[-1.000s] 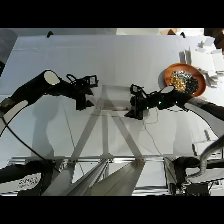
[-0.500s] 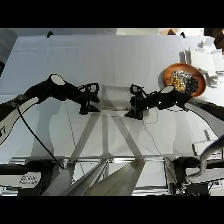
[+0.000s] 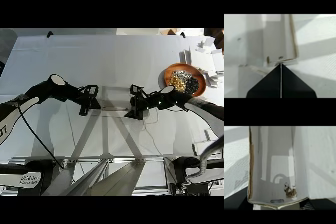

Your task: Fold the box and place the chain.

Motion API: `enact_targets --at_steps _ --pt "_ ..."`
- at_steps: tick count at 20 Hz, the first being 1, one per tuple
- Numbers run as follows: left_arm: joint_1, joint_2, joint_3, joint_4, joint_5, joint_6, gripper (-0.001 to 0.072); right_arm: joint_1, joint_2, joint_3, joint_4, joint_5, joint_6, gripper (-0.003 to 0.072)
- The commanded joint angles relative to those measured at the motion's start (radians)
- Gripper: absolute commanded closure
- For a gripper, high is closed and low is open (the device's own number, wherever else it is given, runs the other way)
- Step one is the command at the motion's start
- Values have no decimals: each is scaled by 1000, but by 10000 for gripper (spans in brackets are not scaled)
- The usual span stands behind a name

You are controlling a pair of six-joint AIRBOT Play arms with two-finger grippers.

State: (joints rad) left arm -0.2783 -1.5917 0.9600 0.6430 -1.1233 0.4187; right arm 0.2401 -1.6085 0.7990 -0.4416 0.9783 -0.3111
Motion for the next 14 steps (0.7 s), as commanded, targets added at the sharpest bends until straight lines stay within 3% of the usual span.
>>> enact_targets --at_steps 1,5,10,14 --pt "-9 -1 0 -23 2 53 701 1 0 0 1 -2 0 227" --pt "-31 -1 0 -66 16 56 697 1 0 0 1 -2 0 227" --pt "-30 3 0 16 10 9 697 1 0 0 0 -2 0 227" --pt "35 78 0 24 -40 0 697 1 0 0 1 -2 0 227"
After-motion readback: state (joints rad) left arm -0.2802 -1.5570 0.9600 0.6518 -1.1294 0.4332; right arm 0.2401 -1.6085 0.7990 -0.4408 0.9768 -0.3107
